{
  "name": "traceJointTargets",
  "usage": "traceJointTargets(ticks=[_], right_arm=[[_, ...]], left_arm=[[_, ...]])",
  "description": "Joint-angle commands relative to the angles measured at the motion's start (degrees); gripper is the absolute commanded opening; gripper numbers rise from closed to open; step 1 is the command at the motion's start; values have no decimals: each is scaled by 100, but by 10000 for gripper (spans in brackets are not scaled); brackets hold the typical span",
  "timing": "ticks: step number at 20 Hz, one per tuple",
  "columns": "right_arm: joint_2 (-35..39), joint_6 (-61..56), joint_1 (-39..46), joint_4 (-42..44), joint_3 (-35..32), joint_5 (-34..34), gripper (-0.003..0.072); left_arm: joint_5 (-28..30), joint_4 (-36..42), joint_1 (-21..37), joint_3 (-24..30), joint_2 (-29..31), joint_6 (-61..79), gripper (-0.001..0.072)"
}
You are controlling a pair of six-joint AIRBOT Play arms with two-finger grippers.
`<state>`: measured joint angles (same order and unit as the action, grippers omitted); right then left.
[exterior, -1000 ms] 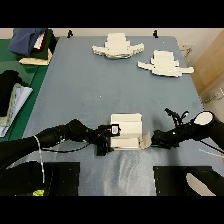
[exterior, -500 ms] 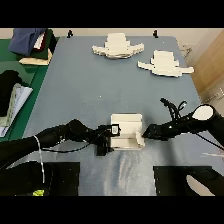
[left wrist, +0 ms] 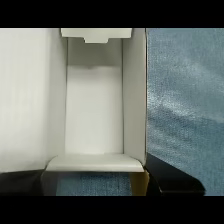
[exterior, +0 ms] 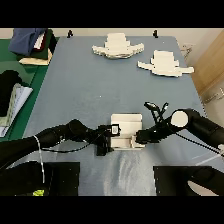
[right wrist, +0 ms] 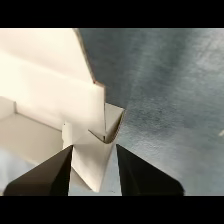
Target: Fold the box.
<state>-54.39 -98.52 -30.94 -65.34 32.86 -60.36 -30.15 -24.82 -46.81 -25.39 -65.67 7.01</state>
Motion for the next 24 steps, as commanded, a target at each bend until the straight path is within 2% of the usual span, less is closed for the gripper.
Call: traceJointTargets(ticks=[1, 4, 6, 8, 10, 12, 13, 16, 17, 18, 19, 24], right_arm=[[-341, -1794, -756, -1394, 442, 87, 405], [-697, -2710, -1246, -1832, 695, -87, 403], [-984, -3209, -1543, -2258, 756, -269, 356], [-1150, -3560, -1696, -2481, 804, -457, 344], [-1178, -3731, -1705, -2594, 846, -651, 207], [-1172, -3751, -1705, -2747, 907, -898, 12], [-1174, -3751, -1705, -2796, 929, -1016, 2], [-1172, -3748, -1705, -2791, 933, -1043, 2], [-1163, -3748, -1705, -2767, 938, -1027, 93], [-1158, -3742, -1705, -2704, 953, -1032, 293], [-1147, -3700, -1705, -2618, 979, -1023, 351], [-1113, -3639, -1705, -2398, 1027, -1010, 357]], left_arm=[[2, 0, 0, -2, 0, 0, 526], [2, 0, 0, -2, 0, 0, 525], [0, 0, 0, -2, 0, 0, 526], [0, 0, 0, -2, 0, 0, 526], [0, 0, 0, -2, 0, 0, 525], [0, 0, 0, -2, 0, 0, 525], [2, 0, 0, -2, 0, 0, 526], [2, 0, 0, -2, 0, 0, 526], [0, 0, 0, -2, 0, 2, 526], [2, 0, 0, -2, 0, 0, 526], [2, 0, 0, -2, 0, 0, 525], [0, 0, 0, -2, 0, 2, 526]])
